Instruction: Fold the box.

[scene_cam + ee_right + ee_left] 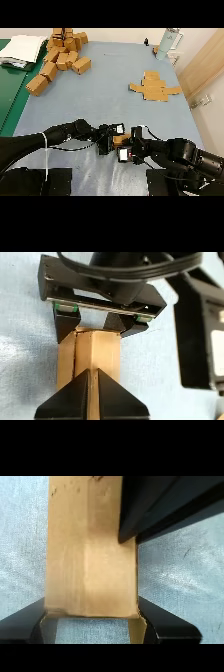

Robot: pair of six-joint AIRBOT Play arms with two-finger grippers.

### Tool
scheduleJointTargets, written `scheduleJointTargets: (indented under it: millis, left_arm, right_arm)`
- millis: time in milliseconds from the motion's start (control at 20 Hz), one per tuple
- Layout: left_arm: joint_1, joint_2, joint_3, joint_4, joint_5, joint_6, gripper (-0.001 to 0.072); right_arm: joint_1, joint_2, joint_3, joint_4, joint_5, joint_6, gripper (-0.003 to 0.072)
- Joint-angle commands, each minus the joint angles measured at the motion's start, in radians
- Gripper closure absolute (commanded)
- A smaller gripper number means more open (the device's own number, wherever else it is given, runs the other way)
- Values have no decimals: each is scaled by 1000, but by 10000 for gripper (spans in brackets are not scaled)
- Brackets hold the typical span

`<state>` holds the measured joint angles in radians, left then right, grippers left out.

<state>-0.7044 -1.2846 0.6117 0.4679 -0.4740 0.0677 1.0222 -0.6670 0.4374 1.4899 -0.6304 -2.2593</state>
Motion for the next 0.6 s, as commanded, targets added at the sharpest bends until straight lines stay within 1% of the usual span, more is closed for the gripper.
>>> scheduleJointTargets:
  millis: [0,500,550]
  left_arm:
    - [0,0,0,0,1,0,285]
    - [0,0,0,0,1,0,285]
    - [0,0,0,0,1,0,285]
  right_arm:
    - [1,-1,0,37,-9,0,597]
    - [2,14,-21,60,-12,0,599]
    - [1,24,-18,59,-9,0,580]
